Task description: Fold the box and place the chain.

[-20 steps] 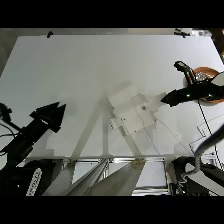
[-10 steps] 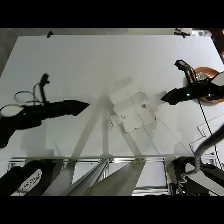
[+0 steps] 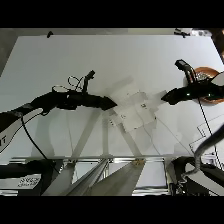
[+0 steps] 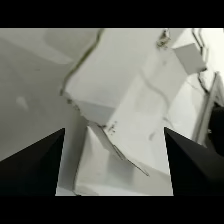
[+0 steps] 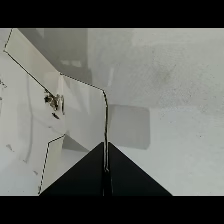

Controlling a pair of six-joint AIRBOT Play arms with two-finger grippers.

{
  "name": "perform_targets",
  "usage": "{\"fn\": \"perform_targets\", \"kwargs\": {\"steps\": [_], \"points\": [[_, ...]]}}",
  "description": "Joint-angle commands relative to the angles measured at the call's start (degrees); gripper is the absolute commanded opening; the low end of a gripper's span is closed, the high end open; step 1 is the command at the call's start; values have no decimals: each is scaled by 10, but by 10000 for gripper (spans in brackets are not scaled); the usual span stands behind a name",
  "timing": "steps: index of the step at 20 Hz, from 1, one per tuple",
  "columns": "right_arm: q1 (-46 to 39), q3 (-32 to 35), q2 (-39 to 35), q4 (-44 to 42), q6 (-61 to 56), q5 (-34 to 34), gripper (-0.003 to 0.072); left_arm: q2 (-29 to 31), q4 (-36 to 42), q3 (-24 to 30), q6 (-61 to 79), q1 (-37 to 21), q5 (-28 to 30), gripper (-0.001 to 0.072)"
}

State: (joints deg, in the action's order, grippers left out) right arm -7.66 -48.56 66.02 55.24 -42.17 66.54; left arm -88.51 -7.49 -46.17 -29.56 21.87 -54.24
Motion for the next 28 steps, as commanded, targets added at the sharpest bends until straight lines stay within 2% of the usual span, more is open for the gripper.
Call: {"fn": "perform_targets", "kwargs": {"steps": [1,6,10,12,13,15,17,18,19,22,25,28], "points": [[0,0,0,0,0,-3,16,-17,-31,-19,-17,16,46,689],[0,0,0,0,0,-6,16,-28,-33,-38,-13,39,65,684],[0,0,0,0,0,-3,16,-36,-28,-69,17,68,77,617],[0,0,0,0,0,-1,16,-36,-28,-76,28,72,73,503],[0,0,0,0,0,-1,16,-36,-29,-76,28,73,72,487],[0,0,0,0,0,-1,16,-36,-38,-76,28,73,59,352],[0,0,0,0,0,-1,16,-36,-39,-76,29,73,52,344],[0,0,0,0,0,-1,16,-36,-39,-76,40,73,51,317],[0,0,0,0,0,-1,16,-36,-39,-76,45,73,52,218],[0,0,0,0,0,-1,16,-36,-40,-76,70,73,40,7],[0,0,0,0,-14,4,16,-33,-50,-76,90,72,25,8],[0,0,-1,-1,-16,41,43,-9,-133,-80,87,68,8,7]]}}
